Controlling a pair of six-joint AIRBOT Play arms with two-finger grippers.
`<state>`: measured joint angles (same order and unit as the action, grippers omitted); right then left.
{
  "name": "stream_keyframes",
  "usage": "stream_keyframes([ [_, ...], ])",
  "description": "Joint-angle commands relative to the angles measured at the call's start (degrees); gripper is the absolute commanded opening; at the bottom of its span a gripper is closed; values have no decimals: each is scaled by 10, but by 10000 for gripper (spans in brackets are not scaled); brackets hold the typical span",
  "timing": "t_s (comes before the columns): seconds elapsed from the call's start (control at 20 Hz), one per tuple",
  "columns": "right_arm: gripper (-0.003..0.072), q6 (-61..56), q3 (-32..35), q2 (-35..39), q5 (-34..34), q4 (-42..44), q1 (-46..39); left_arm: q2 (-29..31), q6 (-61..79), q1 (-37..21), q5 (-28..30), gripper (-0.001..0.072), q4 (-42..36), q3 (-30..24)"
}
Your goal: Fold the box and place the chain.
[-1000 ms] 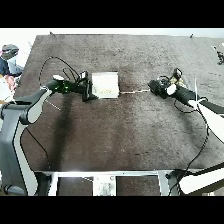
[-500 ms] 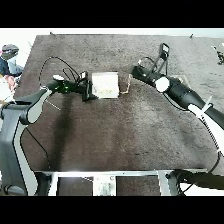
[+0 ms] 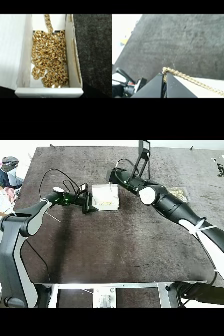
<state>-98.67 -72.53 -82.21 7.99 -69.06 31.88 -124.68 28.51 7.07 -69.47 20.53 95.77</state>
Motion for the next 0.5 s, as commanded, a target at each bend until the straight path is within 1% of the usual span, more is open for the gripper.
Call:
stream_keyframes([
  [0.0,13,-1,-6,-34,6,28,12,0,0,0,0,276,0,0],
  [0.05,13,0,-12,-41,6,38,19,0,0,0,0,276,0,0],
  [0.35,14,15,-75,-49,10,33,56,0,0,0,0,276,0,0],
  [0.45,13,17,-82,-49,19,32,57,0,0,0,0,276,0,0],
])
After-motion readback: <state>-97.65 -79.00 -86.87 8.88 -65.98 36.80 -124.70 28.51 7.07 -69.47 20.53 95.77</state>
